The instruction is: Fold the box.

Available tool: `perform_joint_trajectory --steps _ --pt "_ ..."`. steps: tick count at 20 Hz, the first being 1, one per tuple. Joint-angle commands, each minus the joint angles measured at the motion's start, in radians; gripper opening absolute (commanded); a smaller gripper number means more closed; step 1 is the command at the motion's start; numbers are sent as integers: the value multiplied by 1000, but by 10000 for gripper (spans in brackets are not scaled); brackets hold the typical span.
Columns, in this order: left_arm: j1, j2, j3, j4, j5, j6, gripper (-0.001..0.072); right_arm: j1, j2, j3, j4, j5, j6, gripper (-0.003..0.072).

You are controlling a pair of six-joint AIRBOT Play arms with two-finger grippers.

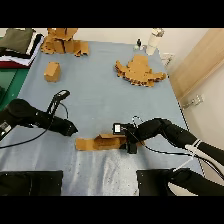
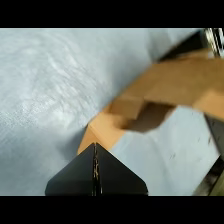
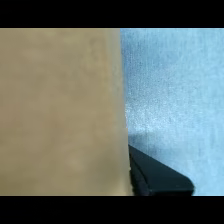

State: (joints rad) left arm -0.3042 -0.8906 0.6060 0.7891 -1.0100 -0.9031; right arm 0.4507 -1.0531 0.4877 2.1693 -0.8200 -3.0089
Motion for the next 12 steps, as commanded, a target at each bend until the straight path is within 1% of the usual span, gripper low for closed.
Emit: perform_joint_trajectory --steps 1,2,3,4,5,6,8,9,10,11,12 --pt "-74 84 -31 47 -61 271 12 0 0 0 0 0 0 501" --pt "-137 87 -47 47 -26 353 27 0 0 0 0 0 0 501" --pt "-196 82 -58 47 26 406 349 0 0 0 0 0 0 501" --pt "-260 69 -68 48 110 439 696 0 0 0 0 0 0 501" --pt "-312 51 -71 50 174 456 694 0 0 0 0 0 0 501" --pt "-355 31 -71 49 217 482 694 0 0 0 0 0 0 501" --pt "-420 -4 -71 40 261 487 691 0 0 0 0 0 0 501" --pt "-440 -12 -71 -6 262 461 580 0 0 0 0 0 0 501" --pt "-453 -12 -71 -71 263 420 272 0 0 0 0 0 0 501" --pt "-459 -12 -71 -163 274 369 13 0 0 0 0 0 0 501" --pt "-461 -15 -71 -257 298 287 12 0 0 0 0 -1 0 501"
